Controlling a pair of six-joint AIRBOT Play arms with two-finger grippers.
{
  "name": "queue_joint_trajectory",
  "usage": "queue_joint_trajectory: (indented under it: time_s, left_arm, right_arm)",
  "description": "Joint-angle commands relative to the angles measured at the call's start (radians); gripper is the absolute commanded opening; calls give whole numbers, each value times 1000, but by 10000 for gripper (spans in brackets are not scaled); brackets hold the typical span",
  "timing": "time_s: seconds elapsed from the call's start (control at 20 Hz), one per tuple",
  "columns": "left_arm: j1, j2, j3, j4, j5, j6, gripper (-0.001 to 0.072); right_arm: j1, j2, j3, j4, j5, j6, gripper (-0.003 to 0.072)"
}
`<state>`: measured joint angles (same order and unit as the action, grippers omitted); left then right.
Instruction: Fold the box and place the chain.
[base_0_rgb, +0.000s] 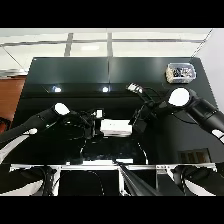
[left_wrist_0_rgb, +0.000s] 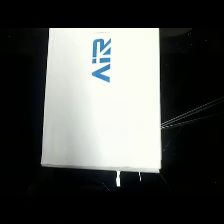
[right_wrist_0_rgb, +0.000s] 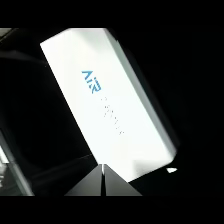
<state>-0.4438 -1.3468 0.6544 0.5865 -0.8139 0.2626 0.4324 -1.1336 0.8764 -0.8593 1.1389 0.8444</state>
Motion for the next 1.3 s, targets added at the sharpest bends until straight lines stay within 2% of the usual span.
queue_joint_trajectory:
  time_s: [0.0, 0.15, 0.3, 0.6, 1.0, 1.1, 1.25]
  left_arm:
    - [0, 0, 0, 0, 2, 0, 333]
    - [0, 0, 0, 0, 2, -1, 333]
    - [0, 0, 0, 0, 2, -1, 333]
    - [0, 0, 0, 0, 2, -1, 333]
    - [0, 0, 0, -1, -4, -1, 333]
    - [0, 0, 0, -1, -5, -1, 333]
    - [0, 1, 2, 0, -5, -6, 332]
  right_arm:
    - [-26, 7, -62, 128, 35, 166, 6]
    - [-17, -11, -140, 451, -116, 196, 6]
    - [0, -56, -160, 486, -254, 196, 6]
    - [11, -199, -161, 457, -222, 199, 7]
    - [12, -212, -161, 414, -254, 199, 8]
    - [3, -208, -151, 413, -197, 189, 8]
    - [-62, -163, -105, 385, -35, 156, 13]
